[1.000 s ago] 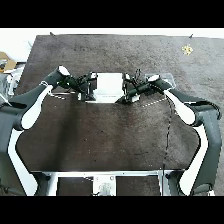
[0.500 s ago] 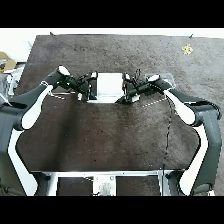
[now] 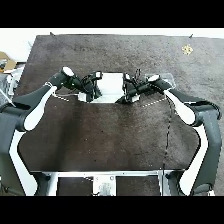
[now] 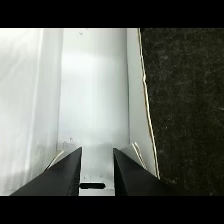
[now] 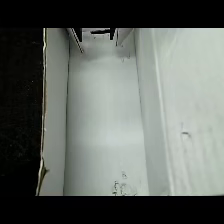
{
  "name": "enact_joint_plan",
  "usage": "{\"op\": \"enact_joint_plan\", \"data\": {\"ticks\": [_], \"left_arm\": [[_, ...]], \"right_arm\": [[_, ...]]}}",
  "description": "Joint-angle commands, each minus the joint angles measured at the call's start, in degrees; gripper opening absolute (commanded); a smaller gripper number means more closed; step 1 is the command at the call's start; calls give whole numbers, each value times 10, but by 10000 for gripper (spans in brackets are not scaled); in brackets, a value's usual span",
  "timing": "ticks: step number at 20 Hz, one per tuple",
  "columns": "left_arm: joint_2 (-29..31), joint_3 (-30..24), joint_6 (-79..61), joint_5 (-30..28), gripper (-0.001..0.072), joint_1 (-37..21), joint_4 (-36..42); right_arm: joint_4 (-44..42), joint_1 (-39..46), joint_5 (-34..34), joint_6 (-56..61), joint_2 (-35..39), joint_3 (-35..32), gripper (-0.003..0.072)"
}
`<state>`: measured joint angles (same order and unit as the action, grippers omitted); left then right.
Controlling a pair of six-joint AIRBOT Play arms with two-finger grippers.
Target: Fold the box and place the chain.
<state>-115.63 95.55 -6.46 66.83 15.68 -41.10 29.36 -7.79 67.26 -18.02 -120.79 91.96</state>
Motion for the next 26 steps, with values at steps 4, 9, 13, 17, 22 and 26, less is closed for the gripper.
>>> {"op": "enact_joint_plan", "data": {"ticks": [4, 9, 13, 17, 22, 26], "left_arm": [[0, 0, 19, -4, 310, 2, 0], [0, 0, 61, -8, 709, 2, -1], [0, 0, 61, -8, 708, 2, -1], [7, 2, 119, 2, 478, -8, -31], [35, 6, 198, 80, 9, -62, -19], [119, 10, 335, 72, 8, -105, -23]], "right_arm": [[0, 0, 0, 0, 0, 0, 375], [0, 0, 0, 0, 0, 0, 375], [0, 0, 0, 1, 0, 0, 375], [0, 0, 0, 0, 0, 0, 374], [0, 0, 0, 0, 0, 0, 375], [0, 0, 0, 0, 0, 0, 375]]}}
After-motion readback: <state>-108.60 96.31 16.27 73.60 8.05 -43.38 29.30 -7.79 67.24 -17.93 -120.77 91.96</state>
